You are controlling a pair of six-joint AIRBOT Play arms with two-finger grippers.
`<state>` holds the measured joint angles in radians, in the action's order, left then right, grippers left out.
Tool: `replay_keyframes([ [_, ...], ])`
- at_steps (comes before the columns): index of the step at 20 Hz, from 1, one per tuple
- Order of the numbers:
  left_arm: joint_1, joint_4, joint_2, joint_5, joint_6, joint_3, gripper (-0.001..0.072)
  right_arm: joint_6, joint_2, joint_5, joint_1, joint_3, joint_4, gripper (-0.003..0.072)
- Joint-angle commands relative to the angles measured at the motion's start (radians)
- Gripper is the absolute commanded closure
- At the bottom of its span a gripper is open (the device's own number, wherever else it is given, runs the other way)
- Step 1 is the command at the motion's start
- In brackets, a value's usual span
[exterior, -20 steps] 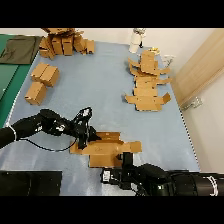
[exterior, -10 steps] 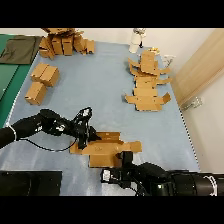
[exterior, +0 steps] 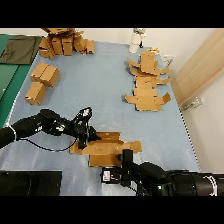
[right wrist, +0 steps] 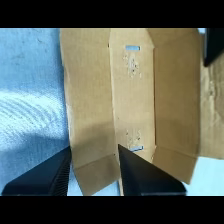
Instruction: Fold the box.
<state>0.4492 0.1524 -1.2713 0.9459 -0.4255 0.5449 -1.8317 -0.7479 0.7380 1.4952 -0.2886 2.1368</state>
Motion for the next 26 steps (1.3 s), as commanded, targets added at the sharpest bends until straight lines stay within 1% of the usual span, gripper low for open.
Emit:
replay_keyframes([
  [1, 0.000, 0.000, 0.000, 0.000, 0.000, 0.001, 0.0698, 0.000, 0.000, 0.006, 0.000, 0.002, 0.022, 0.0239],
  [6, 0.000, 0.000, 0.000, 0.000, 0.000, 0.001, 0.0698, -0.008, 0.002, 0.010, -0.001, -0.001, 0.045, 0.0239],
  [8, 0.000, 0.000, 0.000, 0.000, 0.000, 0.001, 0.0698, -0.007, 0.006, 0.031, -0.004, -0.001, 0.048, 0.0157],
  [9, 0.000, 0.000, 0.000, 0.000, 0.000, 0.001, 0.0698, -0.005, 0.013, 0.040, -0.010, -0.001, 0.049, 0.0155],
  [10, 0.000, 0.000, 0.000, 0.000, 0.000, 0.001, 0.0698, 0.008, 0.021, 0.042, -0.021, -0.001, 0.048, 0.0075],
  [11, 0.000, 0.000, 0.000, 0.000, 0.000, 0.001, 0.0698, 0.012, 0.034, 0.039, -0.045, -0.001, 0.048, -0.0028],
  [13, 0.000, 0.000, 0.000, -0.001, 0.000, 0.001, 0.0698, 0.011, 0.063, 0.032, -0.114, -0.001, 0.034, -0.0030],
  [16, 0.000, 0.000, 0.000, 0.000, 0.000, 0.000, 0.0698, 0.023, 0.082, -0.023, -0.200, -0.001, -0.018, -0.0029],
  [19, 0.000, 0.000, 0.000, 0.000, 0.000, 0.001, 0.0698, 0.161, 0.080, -0.091, -0.240, -0.001, -0.082, -0.0033],
  [20, 0.000, 0.000, 0.000, 0.000, 0.000, 0.001, 0.0698, 0.175, 0.080, -0.104, -0.253, -0.001, -0.085, -0.0034],
  [26, 0.000, 0.000, 0.000, 0.000, 0.000, 0.001, 0.0698, 0.187, 0.082, -0.090, -0.299, -0.023, -0.137, -0.0034],
])
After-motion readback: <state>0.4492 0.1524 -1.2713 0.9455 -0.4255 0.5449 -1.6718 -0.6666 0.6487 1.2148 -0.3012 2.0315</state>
